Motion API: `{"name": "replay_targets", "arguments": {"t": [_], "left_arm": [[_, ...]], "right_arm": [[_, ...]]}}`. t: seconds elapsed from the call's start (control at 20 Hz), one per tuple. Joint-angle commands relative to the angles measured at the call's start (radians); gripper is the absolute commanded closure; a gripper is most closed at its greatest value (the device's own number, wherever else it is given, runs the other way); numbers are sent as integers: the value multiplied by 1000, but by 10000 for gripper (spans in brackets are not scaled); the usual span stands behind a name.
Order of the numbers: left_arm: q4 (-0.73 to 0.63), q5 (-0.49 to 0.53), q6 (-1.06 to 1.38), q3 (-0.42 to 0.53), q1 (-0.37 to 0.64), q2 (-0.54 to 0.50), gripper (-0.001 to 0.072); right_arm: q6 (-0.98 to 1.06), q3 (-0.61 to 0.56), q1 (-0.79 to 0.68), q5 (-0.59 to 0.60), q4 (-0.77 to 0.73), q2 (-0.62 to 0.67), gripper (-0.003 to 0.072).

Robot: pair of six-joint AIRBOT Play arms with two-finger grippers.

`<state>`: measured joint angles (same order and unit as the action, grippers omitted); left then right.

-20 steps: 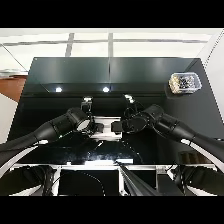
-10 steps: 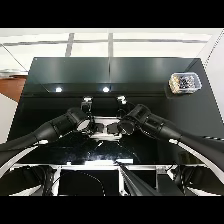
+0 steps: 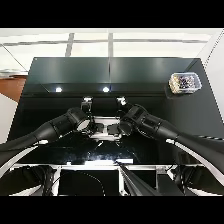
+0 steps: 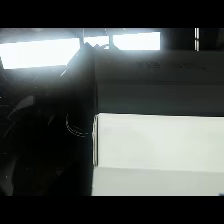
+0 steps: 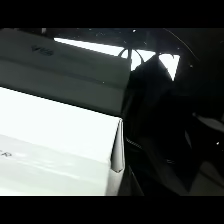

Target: Fold the box and place the chain.

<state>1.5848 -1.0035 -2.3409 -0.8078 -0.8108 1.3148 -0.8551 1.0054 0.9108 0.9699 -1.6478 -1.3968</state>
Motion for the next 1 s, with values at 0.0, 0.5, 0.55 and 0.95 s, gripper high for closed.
{"name": "replay_targets", "arguments": {"t": [0.0, 0.5, 0.55, 0.95], "left_arm": [[0, 0, 0, 0, 1, 1, 675], [0, 0, 0, 0, 1, 1, 675], [0, 0, 0, 0, 1, 1, 675], [0, -1, 0, 0, 1, 1, 675]], "right_arm": [[8, 25, 17, 3, 0, -12, 324], [22, 57, 30, 25, 2, -23, 325], [22, 57, 32, 27, 4, -23, 325], [49, 57, 32, 29, 55, -34, 385]]}}
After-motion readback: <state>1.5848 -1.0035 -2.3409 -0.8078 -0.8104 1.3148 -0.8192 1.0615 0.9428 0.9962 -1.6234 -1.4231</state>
